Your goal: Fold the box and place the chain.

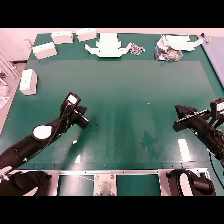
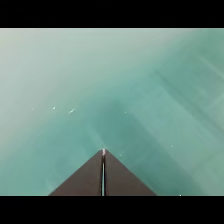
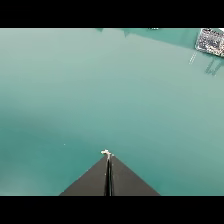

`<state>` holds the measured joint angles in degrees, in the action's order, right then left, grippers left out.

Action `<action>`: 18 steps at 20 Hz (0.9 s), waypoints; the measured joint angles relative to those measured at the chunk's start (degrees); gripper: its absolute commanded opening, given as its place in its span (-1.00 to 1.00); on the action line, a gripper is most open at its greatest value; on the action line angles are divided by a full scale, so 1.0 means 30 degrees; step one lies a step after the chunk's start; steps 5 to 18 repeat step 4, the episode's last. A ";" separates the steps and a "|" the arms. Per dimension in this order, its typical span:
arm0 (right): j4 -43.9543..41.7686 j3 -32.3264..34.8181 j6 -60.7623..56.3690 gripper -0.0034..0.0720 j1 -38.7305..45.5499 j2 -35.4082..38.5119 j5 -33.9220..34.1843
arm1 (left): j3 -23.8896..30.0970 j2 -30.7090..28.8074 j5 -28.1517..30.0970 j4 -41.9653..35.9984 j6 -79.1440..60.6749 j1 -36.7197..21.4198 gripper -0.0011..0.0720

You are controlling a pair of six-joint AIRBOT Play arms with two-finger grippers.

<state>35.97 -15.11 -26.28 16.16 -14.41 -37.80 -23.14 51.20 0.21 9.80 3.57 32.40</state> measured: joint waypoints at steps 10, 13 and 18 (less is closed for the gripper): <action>0.0015 0.0051 -0.0036 -0.88 0.0000 0.0022 -0.0044 | 0.0029 0.0000 0.0000 0.0000 0.0007 0.0000 -0.91; 0.0015 0.0051 -0.0036 -0.88 0.0000 0.0022 -0.0044 | 0.0029 0.0000 0.0000 0.0000 0.0007 0.0000 -0.91; 0.0015 0.0051 -0.0036 -0.88 0.0000 0.0022 -0.0044 | 0.0029 0.0000 0.0000 0.0000 0.0007 0.0000 -0.91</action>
